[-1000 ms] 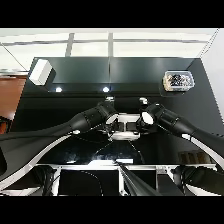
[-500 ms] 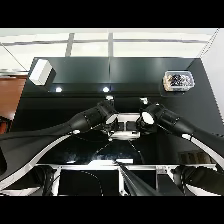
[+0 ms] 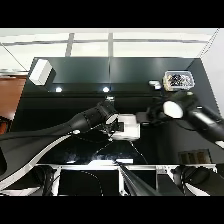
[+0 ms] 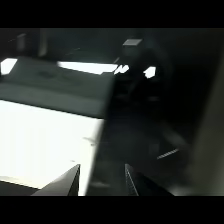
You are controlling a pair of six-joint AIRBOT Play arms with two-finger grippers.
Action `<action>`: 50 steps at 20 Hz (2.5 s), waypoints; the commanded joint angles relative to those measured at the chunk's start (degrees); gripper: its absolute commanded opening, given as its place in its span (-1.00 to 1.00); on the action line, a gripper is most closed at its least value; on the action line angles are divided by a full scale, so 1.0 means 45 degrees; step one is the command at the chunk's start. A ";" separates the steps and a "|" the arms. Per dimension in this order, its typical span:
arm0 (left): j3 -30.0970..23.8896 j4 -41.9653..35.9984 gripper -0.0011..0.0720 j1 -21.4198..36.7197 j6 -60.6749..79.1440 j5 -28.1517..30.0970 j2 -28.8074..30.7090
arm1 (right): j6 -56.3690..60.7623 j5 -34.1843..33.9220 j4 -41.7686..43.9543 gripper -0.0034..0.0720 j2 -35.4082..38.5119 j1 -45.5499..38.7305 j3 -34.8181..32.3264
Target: Fold the box and place the chain.
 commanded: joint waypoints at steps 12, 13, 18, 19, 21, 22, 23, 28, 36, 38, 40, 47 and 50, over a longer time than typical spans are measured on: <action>0.0000 0.0005 -0.90 0.0010 -0.0010 0.0311 0.0000 | 0.0228 -0.9549 -0.4017 -0.03 0.0306 -0.7805 -0.1433; 0.0000 0.0005 -0.89 0.0010 -0.0010 0.0311 0.0000 | 0.1593 -1.0030 -0.4007 -0.03 -0.0316 -0.7927 -0.0923; 0.0000 0.0000 -0.89 0.0010 -0.0010 0.0248 0.0000 | 0.0889 -0.5319 -0.1666 0.87 -0.5523 -0.8524 0.4940; 0.0000 0.0005 -0.90 0.0010 -0.0010 0.0243 0.0000 | -0.0170 -0.4197 -0.0918 0.90 -0.6455 -0.8752 0.6096; 0.0000 0.0005 -0.90 0.0010 -0.0010 0.0248 0.0000 | -0.1569 -0.2463 0.0413 0.90 -0.8077 -0.9224 0.7966; 0.0000 0.0005 -0.90 0.0010 -0.0010 0.0253 0.0000 | -0.1773 -0.2055 0.0801 0.90 -0.8631 -0.9394 0.8466; 0.0000 0.0000 -0.90 0.0010 -0.0010 0.0257 0.0000 | -0.1953 -0.1962 0.1132 0.89 -0.9049 -0.9525 0.8709; 0.0000 0.0000 -0.90 0.0010 -0.0010 0.0257 0.0000 | -0.2846 -0.2846 0.1651 0.89 -1.0156 -0.9568 0.8777; 0.0000 0.0000 -0.90 0.0010 -0.0010 0.0253 0.0000 | -0.3191 -0.3497 0.0937 -0.20 -1.0462 -0.9564 0.8918; 0.0000 0.0000 -0.90 0.0010 -0.0010 0.0257 0.0000 | -0.3876 -0.2973 0.0937 -0.88 -1.0418 -0.9578 0.9423; 0.0000 0.0000 -0.90 0.0010 -0.0010 0.0253 0.0000 | -0.4770 -0.2535 0.0860 -0.89 -1.0035 -0.9578 0.9967; 0.0000 0.0000 -0.90 0.0010 -0.0010 0.0253 0.0000 | -0.7329 -0.1719 0.1379 -0.90 -0.5867 -0.9564 1.0336; 0.0000 0.0000 -0.89 0.0010 -0.0010 0.0257 0.0000 | -0.7800 -0.1783 0.1846 -0.90 -0.3900 -0.9559 1.0336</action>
